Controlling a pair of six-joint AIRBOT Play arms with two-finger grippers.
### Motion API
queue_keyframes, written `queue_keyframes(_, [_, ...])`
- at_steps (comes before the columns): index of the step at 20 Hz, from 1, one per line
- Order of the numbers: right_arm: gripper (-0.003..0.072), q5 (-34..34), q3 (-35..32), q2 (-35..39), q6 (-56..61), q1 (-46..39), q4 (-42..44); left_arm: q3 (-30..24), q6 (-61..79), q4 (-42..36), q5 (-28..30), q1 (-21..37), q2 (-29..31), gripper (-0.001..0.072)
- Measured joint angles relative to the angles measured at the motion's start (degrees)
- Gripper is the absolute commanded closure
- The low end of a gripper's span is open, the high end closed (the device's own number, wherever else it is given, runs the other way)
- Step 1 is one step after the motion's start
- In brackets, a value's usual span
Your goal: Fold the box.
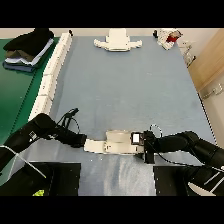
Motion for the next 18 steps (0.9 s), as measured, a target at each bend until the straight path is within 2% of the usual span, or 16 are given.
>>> queue_keyframes(5, [0.0179,0.0,0.0,0.0,0.0,0.0,0.0,-1.0,0.8,-7.2,3.9,-7.9,-1.4,0.0695])
queue_keyframes(12, [0.0179,0.0,0.0,0.0,0.0,0.0,0.0,1.8,0.9,-11.3,3.0,-9.9,0.4,0.069])
queue_keyframes(14, [0.0179,0.0,0.0,0.0,0.0,0.0,0.0,2.4,0.7,-11.8,2.6,-10.0,1.1,0.0288])
queue_keyframes(16, [0.0179,0.0,0.0,0.0,0.0,0.0,0.0,2.8,0.5,-12.8,1.9,-10.1,1.5,0.0362])
queue_keyframes(18, [0.0179,0.0,0.0,0.0,0.0,0.0,0.0,3.0,0.4,-13.3,1.3,-10.1,1.7,0.0356])
